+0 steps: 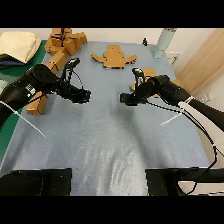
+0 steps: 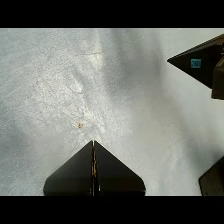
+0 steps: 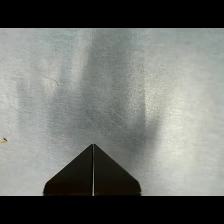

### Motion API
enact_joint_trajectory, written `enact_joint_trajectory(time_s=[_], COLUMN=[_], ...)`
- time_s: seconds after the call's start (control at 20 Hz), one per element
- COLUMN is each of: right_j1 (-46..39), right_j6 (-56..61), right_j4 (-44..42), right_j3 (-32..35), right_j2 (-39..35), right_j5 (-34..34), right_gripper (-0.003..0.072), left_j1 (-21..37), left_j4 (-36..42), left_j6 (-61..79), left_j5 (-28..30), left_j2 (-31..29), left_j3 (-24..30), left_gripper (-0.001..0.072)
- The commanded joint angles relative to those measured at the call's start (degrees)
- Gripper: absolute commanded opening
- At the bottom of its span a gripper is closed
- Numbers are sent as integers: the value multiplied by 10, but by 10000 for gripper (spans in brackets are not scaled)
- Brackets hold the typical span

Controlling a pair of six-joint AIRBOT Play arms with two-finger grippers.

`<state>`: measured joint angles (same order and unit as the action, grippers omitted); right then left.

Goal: Fold the box.

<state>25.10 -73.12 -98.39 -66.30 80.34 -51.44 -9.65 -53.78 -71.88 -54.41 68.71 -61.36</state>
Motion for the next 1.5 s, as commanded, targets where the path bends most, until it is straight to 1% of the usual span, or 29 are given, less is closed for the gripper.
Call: enact_joint_trajectory(time_s=[0.0,0.1,0.15,0.2,0.25,0.4,0.55,0.65,0.75,0.9,1.05,1.15,1.35,1.45], right_j1=[0,0,0,0,-3,-50,-155,-246,-328,-405,-448,-459,-462,-462], right_j6=[0,0,1,1,2,0,-33,-97,-153,-210,-225,-231,-264,-278], right_j4=[-16,-26,-28,-30,-29,-16,28,34,27,13,14,9,4,3], right_j3=[0,0,0,-1,-3,-36,-111,-176,-247,-344,-410,-434,-447,-447], right_j2=[0,0,0,0,0,2,29,74,138,240,316,342,350,352], right_j5=[-4,-9,-16,-24,-26,-36,-60,-49,-30,-17,-16,-17,2,-1], right_gripper=[7,7,40,237,381,387,388,389,389,389,389,388,388,388], left_j1=[0,0,0,0,0,0,0,0,0,0,0,0,0,0], left_j4=[0,0,0,0,0,0,0,0,0,0,0,0,0,0], left_j6=[0,0,0,0,0,0,0,0,0,0,0,0,0,0], left_j5=[0,0,0,0,0,0,0,0,0,0,0,0,0,0], left_j2=[0,0,0,0,0,0,0,0,0,0,0,0,0,0], left_j3=[-1,-1,-1,-1,-1,-1,-1,-1,-1,-1,-1,-1,-1,-1], left_gripper=[10,10,10,10,10,10,10,10,10,10,10,10,10,10])
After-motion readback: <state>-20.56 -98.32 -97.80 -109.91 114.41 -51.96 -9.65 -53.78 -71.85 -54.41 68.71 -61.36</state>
